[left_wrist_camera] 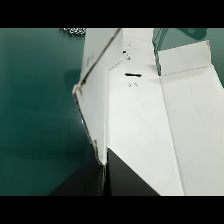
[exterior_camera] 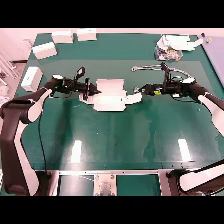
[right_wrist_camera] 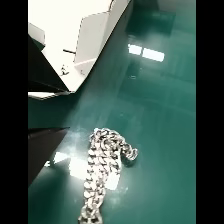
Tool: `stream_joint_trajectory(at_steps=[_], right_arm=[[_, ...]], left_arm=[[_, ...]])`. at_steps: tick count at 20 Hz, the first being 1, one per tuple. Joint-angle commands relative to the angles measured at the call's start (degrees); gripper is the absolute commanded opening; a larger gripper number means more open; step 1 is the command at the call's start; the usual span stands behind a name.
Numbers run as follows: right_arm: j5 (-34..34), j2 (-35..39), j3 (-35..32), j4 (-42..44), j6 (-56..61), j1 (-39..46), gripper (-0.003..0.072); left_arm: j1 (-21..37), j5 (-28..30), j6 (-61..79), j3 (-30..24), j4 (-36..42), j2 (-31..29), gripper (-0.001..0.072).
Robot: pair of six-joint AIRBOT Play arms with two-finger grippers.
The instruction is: Fold the box and place the chain.
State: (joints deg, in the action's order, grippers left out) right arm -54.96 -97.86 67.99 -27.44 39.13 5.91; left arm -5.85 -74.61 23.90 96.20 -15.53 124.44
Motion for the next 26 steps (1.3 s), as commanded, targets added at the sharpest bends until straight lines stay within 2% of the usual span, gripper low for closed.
stream_joint_trajectory(at_steps=[1, 7, 10, 12, 14, 15, 17, 18, 21, 22, 26], right_arm=[[0.07, 0.74, 0.24, 7.21, -7.04, 0.02, 0.0265], [0.02, 10.23, -1.6, 8.07, -9.09, -0.39, 0.0264], [1.77, 16.24, -7.17, 6.34, -12.98, -2.67, 0.0264], [5.84, 19.71, -12.11, 4.87, -18.05, -5.86, 0.0265], [8.13, 21.46, -15.96, -0.11, -26.27, -10.25, 0.0357], [9.2, 21.46, -17.4, -2.64, -29.68, -12.5, 0.0437], [13.29, 21.44, -20.2, -6.49, -37.03, -16.83, 0.0462], [14.82, 21.42, -21.16, -7.65, -40.24, -18.78, 0.0532], [15.1, 21.42, -21.77, -8.41, -47.65, -22.47, 0.0555], [15.1, 21.42, -21.77, -8.44, -48.87, -23.45, 0.0606], [15.15, 21.24, -21.77, -8.41, -53.86, -26.12, 0.0613]], left_arm=[[-0.04, -0.2, 0.11, 0.22, 0.57, 0.02, 0.002], [-0.02, -1.03, 0.07, 0.22, 0.81, 0.02, 0.002], [0.0, -1.05, 0.07, 0.22, 0.98, 0.02, 0.002], [0.0, -1.05, 0.07, 0.22, 0.98, 0.02, 0.002], [0.0, -1.07, 0.07, 0.22, 0.98, 0.02, 0.002], [0.0, -1.07, 0.07, 0.22, 0.98, 0.02, 0.002], [0.0, -1.07, 0.07, 0.22, 0.98, 0.02, 0.002], [0.0, -1.05, 0.07, 0.22, 0.98, 0.02, 0.002], [0.0, -0.98, 0.07, 0.22, 0.98, 0.02, 0.002], [0.0, -1.05, 0.07, 0.22, 0.98, 0.02, 0.002], [0.0, -0.98, 0.07, 0.22, 0.98, 0.02, 0.002]])
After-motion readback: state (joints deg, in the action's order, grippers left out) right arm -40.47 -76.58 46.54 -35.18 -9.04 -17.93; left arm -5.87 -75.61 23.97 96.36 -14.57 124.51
